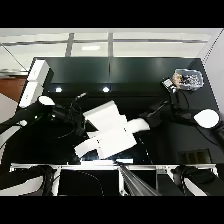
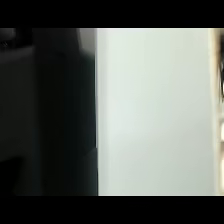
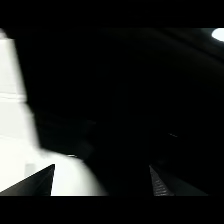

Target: Fold the box and place the chain.

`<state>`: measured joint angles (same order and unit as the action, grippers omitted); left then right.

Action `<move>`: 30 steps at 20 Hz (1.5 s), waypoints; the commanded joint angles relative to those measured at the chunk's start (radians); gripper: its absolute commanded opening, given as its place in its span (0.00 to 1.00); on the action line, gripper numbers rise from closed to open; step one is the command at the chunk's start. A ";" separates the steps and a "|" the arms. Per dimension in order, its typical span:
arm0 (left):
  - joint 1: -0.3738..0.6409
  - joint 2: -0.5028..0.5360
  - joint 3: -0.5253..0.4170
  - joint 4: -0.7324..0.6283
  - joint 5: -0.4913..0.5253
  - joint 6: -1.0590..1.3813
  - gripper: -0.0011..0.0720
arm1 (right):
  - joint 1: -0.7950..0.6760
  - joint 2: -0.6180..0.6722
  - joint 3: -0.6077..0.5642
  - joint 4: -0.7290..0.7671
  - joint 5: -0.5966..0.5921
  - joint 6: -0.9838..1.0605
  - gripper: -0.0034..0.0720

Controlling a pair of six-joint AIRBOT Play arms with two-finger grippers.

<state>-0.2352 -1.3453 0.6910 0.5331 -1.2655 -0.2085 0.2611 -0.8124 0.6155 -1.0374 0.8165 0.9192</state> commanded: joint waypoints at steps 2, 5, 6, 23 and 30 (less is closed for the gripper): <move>-0.210 0.109 0.034 0.285 0.200 0.025 0.05 | -0.055 -0.001 0.050 -0.499 0.052 0.001 0.97; -0.307 0.110 0.011 0.293 0.381 0.026 0.06 | -0.055 -0.005 0.038 -0.357 0.053 -0.042 0.97; -0.324 0.105 0.011 0.294 0.402 0.027 0.06 | -0.048 -0.008 0.023 -0.284 0.089 -0.169 0.97; -0.288 0.074 0.011 0.303 0.488 0.026 0.06 | 0.294 -0.036 -0.233 0.069 0.016 -0.726 0.97; -0.288 0.074 0.011 0.292 0.469 0.022 0.06 | 0.382 -0.130 -0.233 0.107 -0.171 -0.726 0.97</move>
<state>-0.5240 -1.2705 0.7021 0.8295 -0.7883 -0.1841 0.6090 -0.9089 0.3847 -0.9451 0.7380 0.1967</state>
